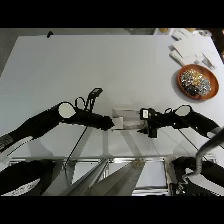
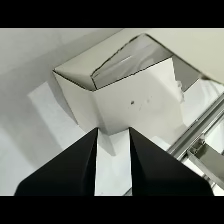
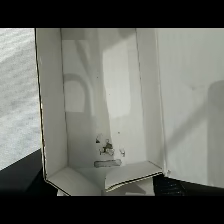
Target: Fold the box and place the chain.
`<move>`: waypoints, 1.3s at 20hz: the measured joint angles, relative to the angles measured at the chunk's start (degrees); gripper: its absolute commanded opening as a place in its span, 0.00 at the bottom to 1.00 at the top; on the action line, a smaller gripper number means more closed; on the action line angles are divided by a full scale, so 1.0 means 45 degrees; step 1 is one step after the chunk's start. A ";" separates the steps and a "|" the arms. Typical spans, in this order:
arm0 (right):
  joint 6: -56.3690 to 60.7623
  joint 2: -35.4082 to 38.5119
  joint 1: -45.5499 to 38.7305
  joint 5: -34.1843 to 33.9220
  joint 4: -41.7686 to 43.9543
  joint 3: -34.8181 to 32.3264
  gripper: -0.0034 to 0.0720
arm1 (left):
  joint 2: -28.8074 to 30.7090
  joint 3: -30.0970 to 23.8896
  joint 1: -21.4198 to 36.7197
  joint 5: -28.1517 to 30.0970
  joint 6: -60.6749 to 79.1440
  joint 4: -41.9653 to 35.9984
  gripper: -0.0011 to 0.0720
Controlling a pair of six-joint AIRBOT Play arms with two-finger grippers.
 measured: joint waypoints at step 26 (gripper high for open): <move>0.0000 0.0000 0.0000 0.0000 0.0000 0.0000 0.58 | -0.1088 0.2472 -0.1739 -0.0481 -0.6669 0.5595 0.43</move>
